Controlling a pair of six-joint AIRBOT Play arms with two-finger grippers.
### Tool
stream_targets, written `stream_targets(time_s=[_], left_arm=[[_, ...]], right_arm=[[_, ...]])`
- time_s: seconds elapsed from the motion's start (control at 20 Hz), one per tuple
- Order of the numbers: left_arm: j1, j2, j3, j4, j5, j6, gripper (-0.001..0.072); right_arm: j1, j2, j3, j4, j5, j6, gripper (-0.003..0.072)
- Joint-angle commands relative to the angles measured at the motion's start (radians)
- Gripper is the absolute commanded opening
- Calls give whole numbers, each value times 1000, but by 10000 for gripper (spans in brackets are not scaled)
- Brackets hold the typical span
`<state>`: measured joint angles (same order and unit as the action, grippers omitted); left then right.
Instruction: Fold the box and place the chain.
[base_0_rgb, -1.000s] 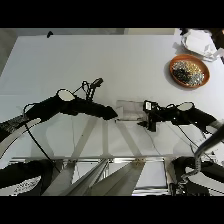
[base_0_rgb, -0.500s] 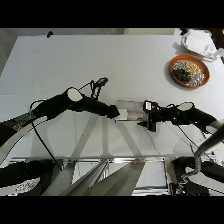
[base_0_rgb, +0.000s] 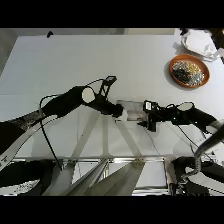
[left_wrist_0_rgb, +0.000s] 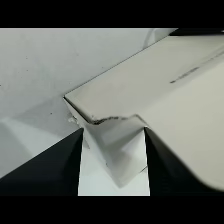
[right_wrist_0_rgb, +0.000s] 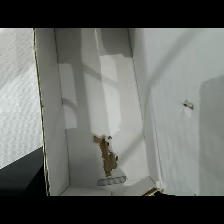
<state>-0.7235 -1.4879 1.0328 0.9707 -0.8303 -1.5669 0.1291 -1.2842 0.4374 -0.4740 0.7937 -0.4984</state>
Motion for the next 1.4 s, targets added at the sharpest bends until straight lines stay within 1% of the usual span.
stream_targets(time_s=[0.0,0.1,0.2,0.3,0.4,0.45,0.5,0.55,0.75,0.8,0.85,0.95,1.1,1.2,1.3,1.35], left_arm=[[-45,-58,77,114,-64,-161,387],[-62,-103,127,134,-99,-221,387],[-70,-133,158,159,-128,-284,381],[-72,-138,160,183,-137,-338,377],[-72,-138,160,229,-159,-417,331],[-72,-137,160,247,-163,-465,330],[-72,-138,160,253,-161,-519,313],[-76,-137,160,259,-160,-560,268],[-93,-138,160,286,-141,-622,267],[-97,-138,160,299,-134,-640,242],[-101,-138,160,306,-120,-640,184],[-114,-142,160,302,-102,-641,183],[-133,-157,167,306,-105,-640,183],[-145,-186,214,330,-146,-640,183],[-151,-227,288,354,-226,-640,183],[-152,-242,310,359,-253,-640,183]], right_arm=[[0,0,0,0,0,0,410],[0,0,0,0,0,0,410],[0,0,0,0,0,0,410],[0,0,0,0,0,0,410],[0,0,0,0,0,0,410],[0,0,0,0,0,0,410],[0,0,0,0,0,0,410],[0,0,0,0,0,0,410],[0,0,0,0,0,0,410],[0,0,0,0,0,0,410],[0,0,0,0,0,0,410],[0,0,0,0,0,0,410],[0,0,0,0,0,0,410],[0,0,0,0,0,0,410],[0,0,0,0,0,0,410],[0,0,0,0,0,0,410]])
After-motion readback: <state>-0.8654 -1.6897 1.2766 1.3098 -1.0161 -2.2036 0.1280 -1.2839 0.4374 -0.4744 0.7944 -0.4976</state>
